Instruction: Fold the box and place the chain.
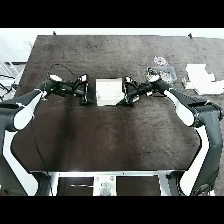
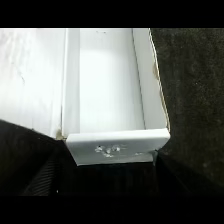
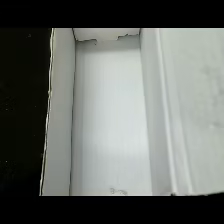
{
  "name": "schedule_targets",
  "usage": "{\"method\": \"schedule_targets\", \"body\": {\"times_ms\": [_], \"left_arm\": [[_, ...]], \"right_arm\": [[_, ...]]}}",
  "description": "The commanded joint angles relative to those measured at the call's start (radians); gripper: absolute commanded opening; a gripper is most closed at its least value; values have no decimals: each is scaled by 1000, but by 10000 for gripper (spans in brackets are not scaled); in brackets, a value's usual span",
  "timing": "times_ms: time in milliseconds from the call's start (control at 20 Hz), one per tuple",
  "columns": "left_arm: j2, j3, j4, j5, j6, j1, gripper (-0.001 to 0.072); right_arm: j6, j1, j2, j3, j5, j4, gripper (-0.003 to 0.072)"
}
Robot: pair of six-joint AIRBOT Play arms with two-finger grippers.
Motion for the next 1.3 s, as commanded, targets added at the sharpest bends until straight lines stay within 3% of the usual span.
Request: {"method": "schedule_targets", "body": {"times_ms": [0, 550, 700, 1250], "left_arm": [[-2, 1, -8, 8, 3, -13, 720], [-2, 38, 37, -50, -42, -3, 720], [-2, 38, 105, -50, -56, -3, 720], [-2, 37, 29, -45, -32, -13, 720]], "right_arm": [[2, 1, -1, 0, 1, 2, 578], [2, 1, -1, 0, 1, 2, 579], [2, 1, -1, 0, 1, 2, 578], [2, 1, -1, 0, 1, 2, 579]]}}
